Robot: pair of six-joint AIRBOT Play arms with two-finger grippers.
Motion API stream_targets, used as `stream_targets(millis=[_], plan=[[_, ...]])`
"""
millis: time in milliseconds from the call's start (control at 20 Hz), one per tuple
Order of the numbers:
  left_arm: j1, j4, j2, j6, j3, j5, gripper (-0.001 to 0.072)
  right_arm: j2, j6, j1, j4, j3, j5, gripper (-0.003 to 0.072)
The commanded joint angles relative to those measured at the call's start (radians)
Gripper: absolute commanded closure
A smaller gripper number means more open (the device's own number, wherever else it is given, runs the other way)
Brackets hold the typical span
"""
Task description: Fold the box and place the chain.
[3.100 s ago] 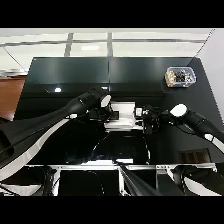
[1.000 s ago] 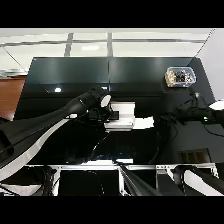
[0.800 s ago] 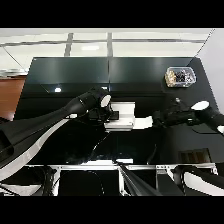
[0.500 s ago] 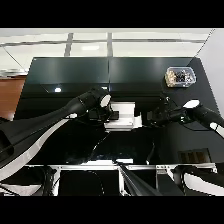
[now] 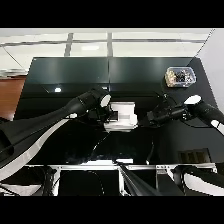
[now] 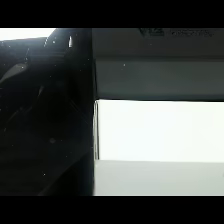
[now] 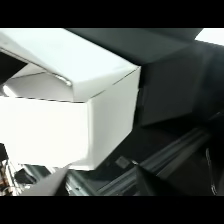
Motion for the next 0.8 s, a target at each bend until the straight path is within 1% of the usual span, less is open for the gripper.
stream_targets(millis=[0,50,100,150,200,350,400,450,600,750], plan=[[0.001,0.000,0.000,0.000,0.000,0.002,0.0682,0.000,-0.002,0.008,0.056,0.006,0.016,0.0059],[0.001,0.000,0.000,0.000,0.000,0.002,0.0682,0.000,0.000,0.018,0.066,0.011,0.001,0.0124],[0.001,0.000,0.000,0.000,0.000,0.002,0.0682,0.000,0.014,0.035,0.069,0.016,-0.016,0.0217],[0.001,0.000,0.000,0.000,0.000,0.002,0.0682,0.000,0.028,0.057,0.067,0.025,-0.033,0.0227],[0.001,0.000,0.000,0.000,0.000,0.002,0.0682,0.000,0.031,0.079,0.066,0.040,-0.046,0.0273],[0.001,0.000,0.000,0.000,0.000,0.003,0.0682,0.000,0.095,0.143,0.027,0.093,-0.113,0.0274],[0.001,0.000,0.000,0.000,0.000,0.006,0.0682,0.000,0.146,0.167,-0.025,0.114,-0.129,0.0368],[0.001,0.000,0.000,0.000,0.000,0.005,0.0682,0.000,0.204,0.190,-0.071,0.128,-0.143,0.0390],[0.001,0.000,0.000,0.000,0.000,0.005,0.0682,0.000,0.365,0.274,-0.193,0.151,-0.201,0.0389],[0.001,0.000,0.000,0.000,0.000,0.005,0.0682,0.000,0.528,0.370,-0.344,0.164,-0.259,0.0389]])
